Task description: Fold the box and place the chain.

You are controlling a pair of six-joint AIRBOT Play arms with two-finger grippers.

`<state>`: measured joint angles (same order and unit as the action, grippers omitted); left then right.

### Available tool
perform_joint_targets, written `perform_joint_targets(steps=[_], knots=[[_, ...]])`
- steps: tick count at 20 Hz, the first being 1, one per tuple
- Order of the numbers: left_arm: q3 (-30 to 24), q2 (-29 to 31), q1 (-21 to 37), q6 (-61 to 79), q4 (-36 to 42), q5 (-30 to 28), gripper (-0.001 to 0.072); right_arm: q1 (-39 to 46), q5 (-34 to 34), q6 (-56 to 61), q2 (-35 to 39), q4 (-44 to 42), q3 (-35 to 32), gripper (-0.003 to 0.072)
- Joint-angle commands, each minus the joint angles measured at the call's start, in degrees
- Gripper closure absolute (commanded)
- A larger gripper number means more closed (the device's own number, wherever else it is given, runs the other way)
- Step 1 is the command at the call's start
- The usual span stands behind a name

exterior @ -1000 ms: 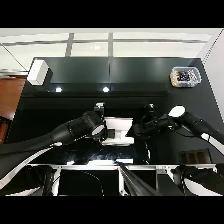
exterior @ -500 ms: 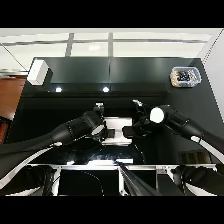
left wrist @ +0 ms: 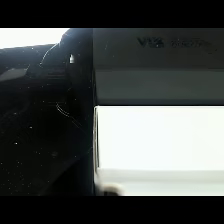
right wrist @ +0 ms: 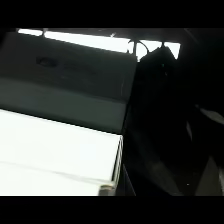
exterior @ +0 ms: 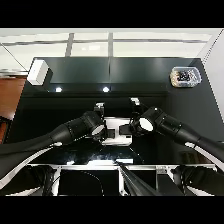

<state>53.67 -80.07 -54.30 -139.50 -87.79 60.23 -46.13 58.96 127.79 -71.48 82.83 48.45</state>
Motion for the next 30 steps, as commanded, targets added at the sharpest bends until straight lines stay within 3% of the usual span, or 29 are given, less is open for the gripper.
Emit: perform_joint_targets(steps=[1,10,12,15,16,21,22,23,24,27,30], knots=[[0.1,0.0,0.0,0.0,-0.2,0.0,0.0681,-0.5,0.9,4.0,-1.6,1.1,0.2,0.0388],[0.1,0.0,0.0,0.0,-0.2,0.1,0.0681,-0.5,0.6,4.0,-4.9,-1.2,0.2,0.0389],[0.1,0.0,0.0,0.0,-0.2,0.1,0.0681,-0.5,0.3,4.0,-4.9,-1.4,0.2,0.0518],[0.1,0.0,0.0,0.0,-0.2,0.0,0.0681,-0.5,0.3,4.0,-4.9,-1.6,0.2,0.0556],[0.1,0.0,0.0,0.0,-0.2,0.0,0.0681,-0.5,0.3,4.0,-4.9,-2.0,0.2,0.0637],[0.1,0.0,0.0,0.0,-0.2,0.0,0.0681,-0.5,0.4,4.0,-4.8,-2.4,0.2,0.0635],[0.1,0.0,0.0,0.0,-0.2,0.0,0.0681,-0.5,0.4,3.9,-4.7,-2.4,0.2,0.0584],[0.1,0.0,0.0,0.0,-0.2,0.1,0.0681,-0.5,0.7,3.5,-4.5,-2.4,0.2,0.0397],[0.1,0.0,0.0,0.0,-0.2,0.1,0.0681,-0.5,1.2,3.1,-4.0,-1.9,0.2,0.0279],[0.1,0.0,0.0,0.0,-0.2,0.1,0.0681,1.0,3.2,-0.9,-0.3,-1.5,0.2,0.0262],[0.1,0.0,0.0,0.0,-0.2,0.1,0.0681,4.9,6.4,-6.6,8.8,-1.7,0.2,0.0262]])
